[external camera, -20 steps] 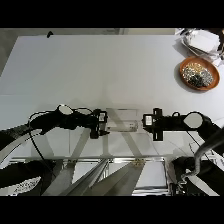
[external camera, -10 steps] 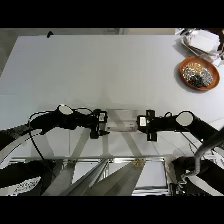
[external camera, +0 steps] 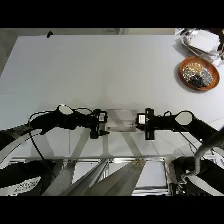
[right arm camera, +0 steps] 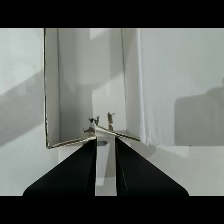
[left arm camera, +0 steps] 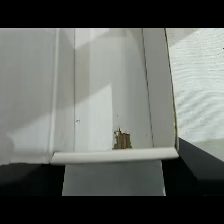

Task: Fold the box and place the chain.

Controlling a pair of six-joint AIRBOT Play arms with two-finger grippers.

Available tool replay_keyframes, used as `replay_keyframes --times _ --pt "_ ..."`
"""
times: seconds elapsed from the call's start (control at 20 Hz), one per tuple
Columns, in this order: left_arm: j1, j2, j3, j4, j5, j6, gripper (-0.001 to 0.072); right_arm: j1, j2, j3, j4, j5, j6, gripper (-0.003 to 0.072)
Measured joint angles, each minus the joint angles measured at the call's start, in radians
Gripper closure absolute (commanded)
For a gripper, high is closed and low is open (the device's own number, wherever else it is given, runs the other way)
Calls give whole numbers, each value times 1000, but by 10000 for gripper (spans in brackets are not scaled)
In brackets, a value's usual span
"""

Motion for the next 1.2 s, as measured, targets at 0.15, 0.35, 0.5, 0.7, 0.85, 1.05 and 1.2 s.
replay_keyframes --times 0.15,0.35,0.5,0.7,0.85,1.05,1.2 --pt "0 0 0 0 0 0 451 23 -11 0 10 -3 -4 576" --pt "0 0 0 0 0 0 451 34 -27 0 16 -7 -5 457" --pt "0 0 0 0 0 0 451 37 -31 0 28 -10 -12 367" --pt "0 0 0 0 0 0 451 37 -32 0 39 -11 -26 412" --pt "0 0 0 0 0 -2 451 21 -25 0 13 -9 -27 546" --pt "0 0 0 0 1 -2 451 -66 66 0 -90 -3 50 546" --pt "0 0 0 0 1 -2 451 -156 194 0 -124 5 174 680"
